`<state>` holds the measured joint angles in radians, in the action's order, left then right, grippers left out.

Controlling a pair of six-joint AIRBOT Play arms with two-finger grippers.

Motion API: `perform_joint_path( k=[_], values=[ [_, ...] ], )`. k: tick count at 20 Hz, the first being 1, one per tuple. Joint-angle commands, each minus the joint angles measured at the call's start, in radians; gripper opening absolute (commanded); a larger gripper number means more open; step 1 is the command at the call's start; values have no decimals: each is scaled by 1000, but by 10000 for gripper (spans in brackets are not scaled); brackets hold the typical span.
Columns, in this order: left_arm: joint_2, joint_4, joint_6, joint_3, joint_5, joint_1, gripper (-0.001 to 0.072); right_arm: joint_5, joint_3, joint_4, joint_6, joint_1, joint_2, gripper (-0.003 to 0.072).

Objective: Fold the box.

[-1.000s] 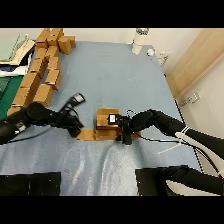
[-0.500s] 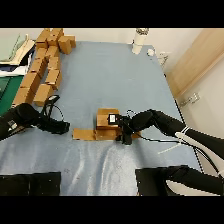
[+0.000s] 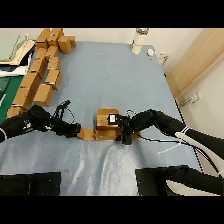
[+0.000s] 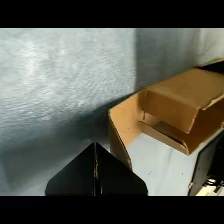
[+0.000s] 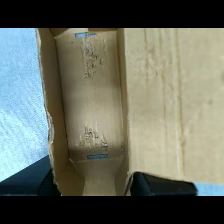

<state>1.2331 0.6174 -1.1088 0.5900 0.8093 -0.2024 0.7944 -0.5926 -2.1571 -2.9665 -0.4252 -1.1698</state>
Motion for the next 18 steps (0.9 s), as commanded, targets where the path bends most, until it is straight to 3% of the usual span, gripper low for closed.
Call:
perform_joint_path(
  k=[1,6,14,15,16,18],
  values=[
    [10,-56,28,0,-6,-41,11,0,0,0,0,-1,-1,495],
    [9,-95,29,5,-14,-104,11,0,0,0,0,-1,-1,495],
    [2,-101,-7,76,53,-77,16,0,0,0,0,-1,-1,494],
    [2,-102,-7,79,53,-77,158,0,0,0,0,-1,-1,495],
    [2,-101,-7,83,56,-77,371,0,0,0,0,-1,-1,495],
    [1,-102,-11,84,57,-77,361,0,0,0,0,-1,-1,495]
  ],
)
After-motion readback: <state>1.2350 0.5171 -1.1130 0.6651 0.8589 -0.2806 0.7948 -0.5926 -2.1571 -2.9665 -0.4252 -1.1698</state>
